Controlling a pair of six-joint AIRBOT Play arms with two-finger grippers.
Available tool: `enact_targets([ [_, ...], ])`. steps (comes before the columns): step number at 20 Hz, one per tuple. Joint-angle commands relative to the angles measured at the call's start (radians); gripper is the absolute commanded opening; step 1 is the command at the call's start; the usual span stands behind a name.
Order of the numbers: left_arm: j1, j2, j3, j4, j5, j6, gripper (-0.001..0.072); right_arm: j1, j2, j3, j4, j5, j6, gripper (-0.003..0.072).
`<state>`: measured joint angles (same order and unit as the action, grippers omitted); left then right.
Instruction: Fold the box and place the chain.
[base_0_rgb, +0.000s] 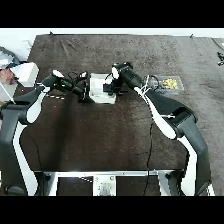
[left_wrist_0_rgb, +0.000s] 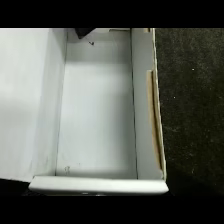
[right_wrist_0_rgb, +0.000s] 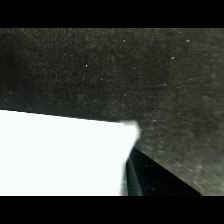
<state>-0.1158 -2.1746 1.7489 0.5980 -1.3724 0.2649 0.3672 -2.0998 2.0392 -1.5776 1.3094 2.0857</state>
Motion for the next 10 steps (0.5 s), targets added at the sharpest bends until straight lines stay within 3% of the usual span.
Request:
enact_targets([
  [1, -0.001, 0.000, 0.000, 0.000, 0.000, -0.003, 0.0370, 0.000, 0.034, 0.001, -0.008, 0.026, -0.025, 0.0299],
  [3, -0.001, 0.000, 0.000, 0.000, 0.000, -0.003, 0.0370, -0.001, 0.058, 0.001, -0.009, 0.059, -0.053, 0.0300],
  [4, -0.001, 0.000, 0.000, 0.000, 0.000, -0.003, 0.0370, -0.003, 0.069, 0.001, -0.018, 0.076, -0.081, 0.0372],
  [5, -0.001, 0.000, 0.000, 0.000, 0.000, -0.003, 0.0370, -0.006, 0.081, 0.001, -0.030, 0.093, -0.118, 0.0512],
  [10, -0.001, 0.000, 0.000, 0.000, 0.000, -0.003, 0.0370, -0.034, 0.226, -0.016, -0.117, 0.097, -0.321, 0.0490],
])
